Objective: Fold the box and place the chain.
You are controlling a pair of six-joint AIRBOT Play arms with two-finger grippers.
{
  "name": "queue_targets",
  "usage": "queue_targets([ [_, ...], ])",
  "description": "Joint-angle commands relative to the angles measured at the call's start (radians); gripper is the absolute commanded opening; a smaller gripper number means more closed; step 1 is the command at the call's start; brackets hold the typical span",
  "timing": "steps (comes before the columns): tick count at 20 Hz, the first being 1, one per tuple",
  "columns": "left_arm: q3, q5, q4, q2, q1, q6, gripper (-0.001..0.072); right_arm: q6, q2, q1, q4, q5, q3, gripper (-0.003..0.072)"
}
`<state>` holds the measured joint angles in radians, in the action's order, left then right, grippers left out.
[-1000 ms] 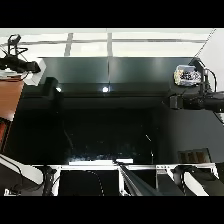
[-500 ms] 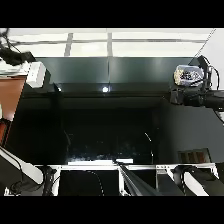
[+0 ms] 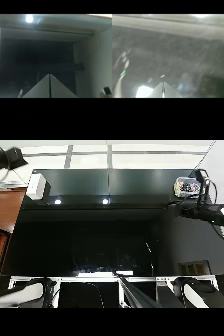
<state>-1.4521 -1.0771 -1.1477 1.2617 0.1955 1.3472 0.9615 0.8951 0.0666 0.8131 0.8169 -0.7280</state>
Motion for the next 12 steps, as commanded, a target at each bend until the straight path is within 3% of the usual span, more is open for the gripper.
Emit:
queue_targets([
  [1,0.531,0.283,-0.042,-0.383,-0.117,-0.052,0.0027,-0.065,0.000,-0.048,0.081,-0.289,0.104,0.0018],
  [3,0.759,0.351,-0.072,-0.534,-0.132,-0.018,0.0028,-0.065,0.000,-0.044,0.081,-0.251,0.119,0.0018],
  [6,0.922,0.394,-0.140,-0.663,-0.130,-0.024,0.0029,-0.065,0.000,-0.044,0.081,-0.245,0.119,0.0018],
  [12,0.971,0.344,-0.150,-0.686,-0.131,-0.022,0.0029,-0.065,0.000,-0.044,0.080,-0.245,0.119,0.0018],
])
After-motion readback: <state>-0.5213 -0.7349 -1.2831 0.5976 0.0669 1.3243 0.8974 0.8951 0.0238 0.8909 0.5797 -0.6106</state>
